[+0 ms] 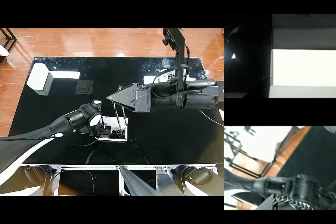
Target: Fold the box and place the chain.
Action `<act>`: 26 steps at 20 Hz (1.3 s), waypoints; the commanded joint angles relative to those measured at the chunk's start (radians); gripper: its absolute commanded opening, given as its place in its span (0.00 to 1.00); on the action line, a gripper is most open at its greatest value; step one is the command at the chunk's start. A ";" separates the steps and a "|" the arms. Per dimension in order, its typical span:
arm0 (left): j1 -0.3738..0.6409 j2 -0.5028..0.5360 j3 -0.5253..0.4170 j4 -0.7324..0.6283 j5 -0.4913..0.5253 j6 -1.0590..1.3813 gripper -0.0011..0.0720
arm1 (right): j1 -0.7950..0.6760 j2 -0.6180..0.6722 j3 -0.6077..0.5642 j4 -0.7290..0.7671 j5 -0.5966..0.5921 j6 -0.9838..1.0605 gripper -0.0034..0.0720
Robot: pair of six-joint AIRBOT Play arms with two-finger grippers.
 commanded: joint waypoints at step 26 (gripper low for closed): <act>0.000 0.000 0.000 0.000 -0.001 0.000 0.05 | 0.146 -0.091 -0.201 -0.345 -0.119 0.162 0.07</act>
